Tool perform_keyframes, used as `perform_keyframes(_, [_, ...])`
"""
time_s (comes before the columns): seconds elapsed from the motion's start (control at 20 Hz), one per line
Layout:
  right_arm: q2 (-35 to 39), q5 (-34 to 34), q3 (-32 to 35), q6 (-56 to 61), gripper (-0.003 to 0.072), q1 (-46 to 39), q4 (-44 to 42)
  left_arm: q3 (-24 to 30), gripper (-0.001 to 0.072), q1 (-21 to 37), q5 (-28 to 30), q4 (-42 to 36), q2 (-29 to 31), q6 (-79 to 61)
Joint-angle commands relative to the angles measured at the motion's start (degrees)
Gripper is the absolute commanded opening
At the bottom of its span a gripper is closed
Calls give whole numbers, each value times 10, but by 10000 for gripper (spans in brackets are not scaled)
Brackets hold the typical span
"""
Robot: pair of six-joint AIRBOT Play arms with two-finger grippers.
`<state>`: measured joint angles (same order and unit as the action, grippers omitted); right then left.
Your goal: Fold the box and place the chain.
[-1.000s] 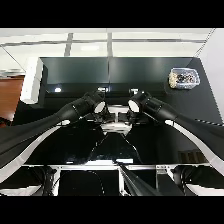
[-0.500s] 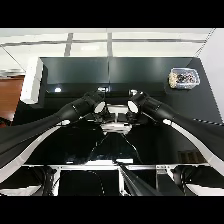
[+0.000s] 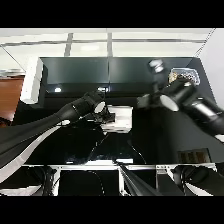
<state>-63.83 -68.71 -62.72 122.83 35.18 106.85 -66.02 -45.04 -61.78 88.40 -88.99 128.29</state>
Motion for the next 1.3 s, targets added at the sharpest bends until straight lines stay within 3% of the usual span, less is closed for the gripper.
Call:
perform_keyframes(0.0, [31,71,9,-12,318,-87,218,0,26,0,0,0,-1,0])
perform_keyframes(0.05, [18,123,16,-11,395,-134,209,0,26,0,0,0,-1,0])
perform_keyframes(0.1, [-3,176,22,-11,720,-187,193,0,26,0,0,0,-1,0])
perform_keyframes(0.2, [-61,269,22,-5,720,-285,132,0,26,0,0,0,-1,0])
perform_keyframes(0.3, [-125,300,-13,-6,720,-366,47,0,26,0,0,0,-1,0])
perform_keyframes(0.4, [-201,250,-97,-18,720,-419,-10,0,26,0,0,0,-1,0])
perform_keyframes(0.55, [-326,108,-263,-25,720,-450,-37,0,26,0,0,0,-1,0])
perform_keyframes(0.65, [-405,27,-374,-25,677,-452,-37,0,26,0,0,0,-1,0])
perform_keyframes(0.8, [-494,-31,-485,-25,677,-452,-37,0,26,0,0,0,-1,0])
perform_keyframes(0.95, [-541,-34,-533,-24,676,-457,-52,0,25,0,0,0,-1,0])
perform_keyframes(1.25, [-567,-2,-534,-2,676,-470,-75,0,26,0,0,0,-1,0])
